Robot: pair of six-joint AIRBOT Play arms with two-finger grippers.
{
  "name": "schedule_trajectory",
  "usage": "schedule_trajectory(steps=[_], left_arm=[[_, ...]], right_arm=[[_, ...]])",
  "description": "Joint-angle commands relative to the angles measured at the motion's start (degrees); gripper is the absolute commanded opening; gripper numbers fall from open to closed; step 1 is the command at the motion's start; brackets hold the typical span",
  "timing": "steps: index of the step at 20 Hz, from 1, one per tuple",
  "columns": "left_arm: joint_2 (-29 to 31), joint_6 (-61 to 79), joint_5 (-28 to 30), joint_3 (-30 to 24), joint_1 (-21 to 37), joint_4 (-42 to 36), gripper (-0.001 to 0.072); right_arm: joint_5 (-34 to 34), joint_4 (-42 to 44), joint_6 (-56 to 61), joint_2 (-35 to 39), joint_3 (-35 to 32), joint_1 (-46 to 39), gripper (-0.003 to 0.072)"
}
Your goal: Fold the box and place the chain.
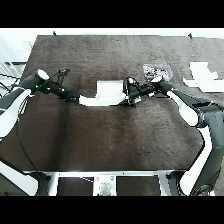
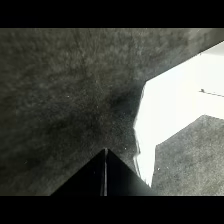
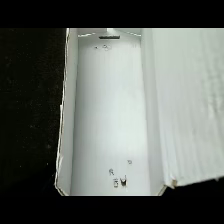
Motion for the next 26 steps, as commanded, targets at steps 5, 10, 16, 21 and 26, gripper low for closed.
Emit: schedule_trajectory(steps=[5,10,16,21,26], left_arm=[[-2.8,2.8,3.5,0.0,-4.6,-3.0,0.0018],[-2.7,6.7,2.2,1.4,-4.9,-8.7,0.0019],[-2.7,8.6,-0.6,3.6,-4.9,-12.2,0.0227],[-2.7,8.8,-2.2,3.6,-4.9,-16.0,0.0228],[-2.7,8.1,-2.3,3.6,-4.9,-20.5,0.0228]], right_arm=[[0.0,0.0,0.0,0.0,0.0,0.0,0.0556],[0.0,0.0,0.0,0.0,0.0,0.0,0.0556],[0.0,0.0,0.0,0.0,0.0,0.0,0.0556],[0.0,0.0,0.0,0.0,0.0,0.0,0.0556],[0.0,0.0,0.0,0.0,0.0,0.0,0.0556]])
